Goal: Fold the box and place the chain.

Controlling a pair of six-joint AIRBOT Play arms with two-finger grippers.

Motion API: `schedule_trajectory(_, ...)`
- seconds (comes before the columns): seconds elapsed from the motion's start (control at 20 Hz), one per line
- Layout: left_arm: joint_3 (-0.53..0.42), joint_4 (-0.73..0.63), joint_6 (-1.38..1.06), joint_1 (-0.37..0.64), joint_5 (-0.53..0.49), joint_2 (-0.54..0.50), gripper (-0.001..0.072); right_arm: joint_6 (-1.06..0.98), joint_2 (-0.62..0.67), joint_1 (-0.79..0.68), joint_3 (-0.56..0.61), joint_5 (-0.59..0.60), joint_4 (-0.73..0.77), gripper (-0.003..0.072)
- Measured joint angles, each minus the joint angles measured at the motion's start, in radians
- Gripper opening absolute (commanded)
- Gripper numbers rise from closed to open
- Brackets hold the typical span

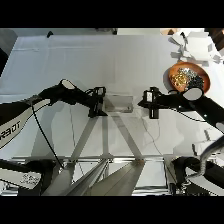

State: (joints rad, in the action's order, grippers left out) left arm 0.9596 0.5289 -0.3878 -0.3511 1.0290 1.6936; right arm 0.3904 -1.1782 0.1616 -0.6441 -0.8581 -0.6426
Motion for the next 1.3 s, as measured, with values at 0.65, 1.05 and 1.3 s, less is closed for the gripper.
schedule_trajectory(0.65, 0.0, -0.001, 0.003, 0.0, 0.0, 0.0, 0.0141, 0.135, -0.214, 0.064, 0.0, 0.018, 0.247, 0.0095)
schedule_trajectory(1.05, 0.0, 0.002, -0.003, 0.0, 0.0, 0.0, 0.0141, 0.141, -0.199, 0.068, 0.0, -0.04, 0.256, 0.0008)
schedule_trajectory(1.3, 0.0, 0.0, 0.0, 0.0, 0.0, 0.0, 0.0141, 0.128, -0.117, 0.054, 0.0, -0.068, 0.245, 0.0008)
